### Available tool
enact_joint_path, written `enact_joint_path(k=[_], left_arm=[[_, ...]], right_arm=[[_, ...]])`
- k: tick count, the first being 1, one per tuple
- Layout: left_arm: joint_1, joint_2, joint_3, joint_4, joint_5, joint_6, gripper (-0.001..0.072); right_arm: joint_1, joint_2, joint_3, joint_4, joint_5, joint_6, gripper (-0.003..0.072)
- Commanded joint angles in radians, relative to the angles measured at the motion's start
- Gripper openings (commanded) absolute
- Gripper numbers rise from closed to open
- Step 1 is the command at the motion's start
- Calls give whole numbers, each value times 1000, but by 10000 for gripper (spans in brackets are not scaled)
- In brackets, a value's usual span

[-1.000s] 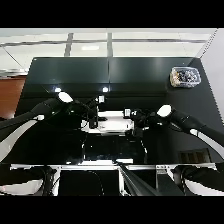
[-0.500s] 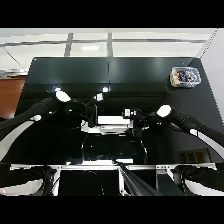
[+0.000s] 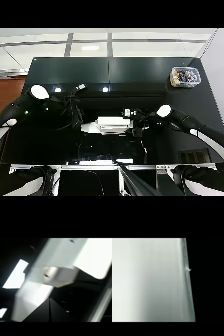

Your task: Fold the box and place the chain.

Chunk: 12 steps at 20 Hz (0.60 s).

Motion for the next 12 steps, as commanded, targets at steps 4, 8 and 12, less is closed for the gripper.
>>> enact_joint_path(k=[4, 8, 12], left_arm=[[-133, 8, -97, -391, 245, -43, 23], [-143, -9, -97, -438, 625, -34, 23], [-145, -107, -97, -319, 599, -36, 23]], right_arm=[[1, -1, 0, 0, 3, 0, 227], [1, -1, 0, 0, 3, 0, 227], [1, -1, 0, 0, 3, 0, 227]])
